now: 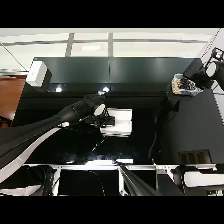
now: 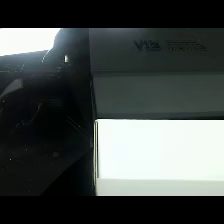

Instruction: Fold the box and place the chain.

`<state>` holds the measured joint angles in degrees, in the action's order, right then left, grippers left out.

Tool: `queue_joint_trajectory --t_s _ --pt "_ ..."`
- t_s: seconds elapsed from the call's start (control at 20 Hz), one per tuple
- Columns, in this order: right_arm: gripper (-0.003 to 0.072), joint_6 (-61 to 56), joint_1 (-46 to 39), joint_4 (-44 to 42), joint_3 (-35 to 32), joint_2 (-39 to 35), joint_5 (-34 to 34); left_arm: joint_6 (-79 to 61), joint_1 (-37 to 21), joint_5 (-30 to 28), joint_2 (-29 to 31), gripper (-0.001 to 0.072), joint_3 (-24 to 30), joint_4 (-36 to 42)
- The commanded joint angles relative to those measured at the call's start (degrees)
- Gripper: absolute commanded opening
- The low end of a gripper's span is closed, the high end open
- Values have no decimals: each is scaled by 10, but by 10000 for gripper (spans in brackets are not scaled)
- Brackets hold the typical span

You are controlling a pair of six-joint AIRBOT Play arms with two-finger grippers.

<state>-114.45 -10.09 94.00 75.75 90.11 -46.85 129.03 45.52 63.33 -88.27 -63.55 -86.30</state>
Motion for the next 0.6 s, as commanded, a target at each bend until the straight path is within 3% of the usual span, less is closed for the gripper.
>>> queue_joint_trajectory --t_s 0.0,0.1,0.15,0.2,0.45,0.55 --pt "720 28 -14 -59 83 76 -56 0 0 2 0 29 0 0" --pt "720 40 -19 -81 93 92 -52 0 0 2 0 29 0 0" --pt "644 40 -21 -82 93 97 -49 0 0 2 0 29 0 0" --pt "622 40 -25 -80 93 100 -47 0 0 2 0 29 0 0" --pt "620 40 -37 -83 93 119 -35 0 0 2 0 29 0 0" --pt "490 40 -37 -87 93 127 -36 0 0 2 0 29 0 0"
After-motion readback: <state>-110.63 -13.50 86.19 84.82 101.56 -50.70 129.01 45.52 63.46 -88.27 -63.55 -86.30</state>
